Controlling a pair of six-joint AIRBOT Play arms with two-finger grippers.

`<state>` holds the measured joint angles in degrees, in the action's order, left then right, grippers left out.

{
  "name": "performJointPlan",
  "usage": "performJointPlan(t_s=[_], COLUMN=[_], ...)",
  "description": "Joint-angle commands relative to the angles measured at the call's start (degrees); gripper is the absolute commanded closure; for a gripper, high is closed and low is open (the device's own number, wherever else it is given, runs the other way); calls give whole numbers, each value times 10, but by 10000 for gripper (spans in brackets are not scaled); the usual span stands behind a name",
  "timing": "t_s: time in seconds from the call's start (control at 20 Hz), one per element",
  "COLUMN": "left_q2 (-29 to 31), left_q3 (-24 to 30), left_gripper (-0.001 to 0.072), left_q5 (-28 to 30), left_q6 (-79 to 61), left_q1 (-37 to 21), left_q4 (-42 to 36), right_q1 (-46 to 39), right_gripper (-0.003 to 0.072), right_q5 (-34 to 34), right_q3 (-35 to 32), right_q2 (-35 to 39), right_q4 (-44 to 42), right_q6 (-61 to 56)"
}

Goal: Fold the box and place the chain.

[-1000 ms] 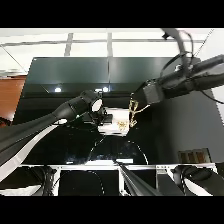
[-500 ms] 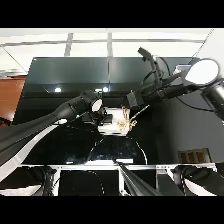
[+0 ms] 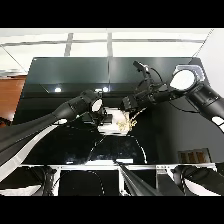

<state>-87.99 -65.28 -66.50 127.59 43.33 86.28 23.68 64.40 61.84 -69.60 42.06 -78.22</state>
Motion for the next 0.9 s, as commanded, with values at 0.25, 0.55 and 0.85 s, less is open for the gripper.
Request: performJointPlan(t_s=[0.25, 0.55, 0.85], left_q2=[0, 0, 0], left_q3=[0, 0, 0], left_gripper=[680, 680, 680], left_q5=[0, 0, 0], left_q6=[0, 0, 0], left_q1=[0, 0, 0], left_q4=[0, 0, 0], right_q1=[-93, -226, -305], right_gripper=[291, 82, -34], right_q5=[49, -162, -282], right_q3=[-2, -39, 3], right_q2=[22, 0, -145], right_q4=[114, 532, 434], right_q6=[-17, -289, -367])
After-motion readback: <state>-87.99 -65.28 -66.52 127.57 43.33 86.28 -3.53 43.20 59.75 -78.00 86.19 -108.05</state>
